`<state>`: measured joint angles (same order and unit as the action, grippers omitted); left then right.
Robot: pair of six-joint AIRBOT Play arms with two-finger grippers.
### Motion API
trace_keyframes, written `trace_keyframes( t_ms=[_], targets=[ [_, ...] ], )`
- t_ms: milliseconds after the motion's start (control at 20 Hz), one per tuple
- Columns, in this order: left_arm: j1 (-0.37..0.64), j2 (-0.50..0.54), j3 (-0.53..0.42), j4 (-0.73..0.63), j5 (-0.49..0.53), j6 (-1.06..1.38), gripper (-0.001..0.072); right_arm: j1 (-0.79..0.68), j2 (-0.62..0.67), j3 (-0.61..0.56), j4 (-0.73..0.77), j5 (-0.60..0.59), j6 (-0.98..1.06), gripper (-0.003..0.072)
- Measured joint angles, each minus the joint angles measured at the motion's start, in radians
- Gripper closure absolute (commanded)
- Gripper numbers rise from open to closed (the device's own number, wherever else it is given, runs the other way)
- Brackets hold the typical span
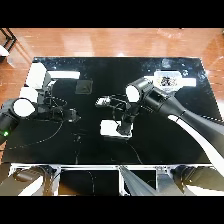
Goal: Fold the box and place the chain.
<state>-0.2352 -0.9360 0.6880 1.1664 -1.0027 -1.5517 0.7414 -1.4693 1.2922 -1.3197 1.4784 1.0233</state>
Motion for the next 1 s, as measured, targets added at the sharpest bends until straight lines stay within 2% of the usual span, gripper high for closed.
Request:
trace_keyframes(
  t_ms=[450,1000],
  targets=[
    [0.000,0.000,0.000,0.000,0.000,0.000,0.0080,0.011,0.000,0.000,-0.014,0.000,0.005,-0.0025],
    [0.000,0.000,0.000,0.003,0.000,0.000,0.0080,0.042,0.000,0.000,-0.085,-0.068,-0.002,-0.0016]
  ],
)
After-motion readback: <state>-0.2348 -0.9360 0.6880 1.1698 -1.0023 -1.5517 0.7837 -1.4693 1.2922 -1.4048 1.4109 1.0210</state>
